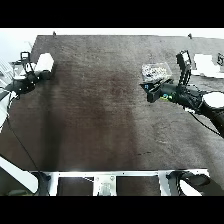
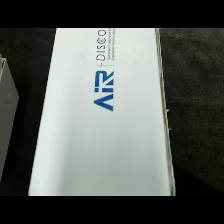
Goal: Fold the box and place the chain.
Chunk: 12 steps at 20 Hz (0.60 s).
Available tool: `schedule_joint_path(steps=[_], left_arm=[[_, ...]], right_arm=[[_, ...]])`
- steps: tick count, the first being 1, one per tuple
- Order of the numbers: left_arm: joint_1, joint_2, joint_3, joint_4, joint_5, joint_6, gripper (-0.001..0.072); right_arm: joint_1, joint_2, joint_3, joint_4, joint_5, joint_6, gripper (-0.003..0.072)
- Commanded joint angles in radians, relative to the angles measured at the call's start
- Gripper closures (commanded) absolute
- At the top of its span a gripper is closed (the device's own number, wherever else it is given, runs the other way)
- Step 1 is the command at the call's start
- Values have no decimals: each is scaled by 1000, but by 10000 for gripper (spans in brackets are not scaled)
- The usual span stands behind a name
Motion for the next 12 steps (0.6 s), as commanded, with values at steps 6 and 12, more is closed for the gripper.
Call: schedule_joint_path(steps=[6,12], left_arm=[[0,-4,1,0,101,25,690],[0,-5,1,0,55,24,688]], right_arm=[[1,0,0,12,-1,0,672],[1,0,0,40,-1,0,672]])
